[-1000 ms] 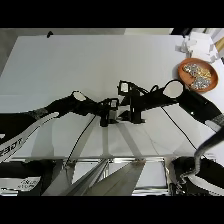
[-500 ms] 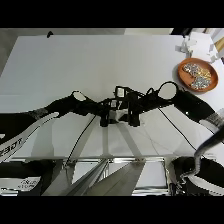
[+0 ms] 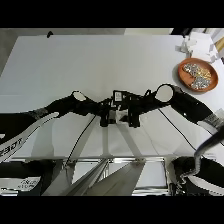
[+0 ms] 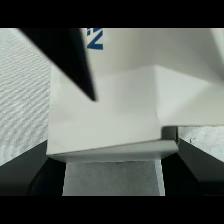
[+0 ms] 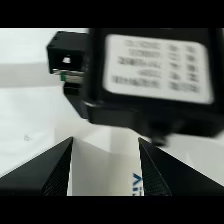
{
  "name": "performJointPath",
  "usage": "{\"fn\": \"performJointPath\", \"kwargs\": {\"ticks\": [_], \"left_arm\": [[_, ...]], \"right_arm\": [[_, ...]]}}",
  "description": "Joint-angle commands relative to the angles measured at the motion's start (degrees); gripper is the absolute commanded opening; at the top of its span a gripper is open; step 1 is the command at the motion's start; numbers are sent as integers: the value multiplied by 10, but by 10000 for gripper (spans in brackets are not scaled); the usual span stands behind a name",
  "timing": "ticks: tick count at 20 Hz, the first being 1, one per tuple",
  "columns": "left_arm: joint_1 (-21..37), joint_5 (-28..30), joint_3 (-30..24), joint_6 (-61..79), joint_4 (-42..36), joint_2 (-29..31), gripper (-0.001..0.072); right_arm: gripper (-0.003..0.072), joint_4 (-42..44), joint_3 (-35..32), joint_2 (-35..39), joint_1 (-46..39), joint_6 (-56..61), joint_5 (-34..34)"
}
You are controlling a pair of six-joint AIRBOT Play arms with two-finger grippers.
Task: Fold the box and place the chain.
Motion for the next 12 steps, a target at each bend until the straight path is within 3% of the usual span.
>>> {"fn": "performJointPath", "kwargs": {"ticks": [1, 6, 12], "left_arm": [[0, 0, 0, 0, 0, 0, 72], [0, 0, 0, 0, 0, 0, 72], [0, 0, 0, 0, 0, 0, 72]], "right_arm": [[419, -27, 0, -1, 28, 23, -13], [418, -124, 0, -9, 40, 123, -60], [413, -118, 0, -9, 40, 122, -58]]}}
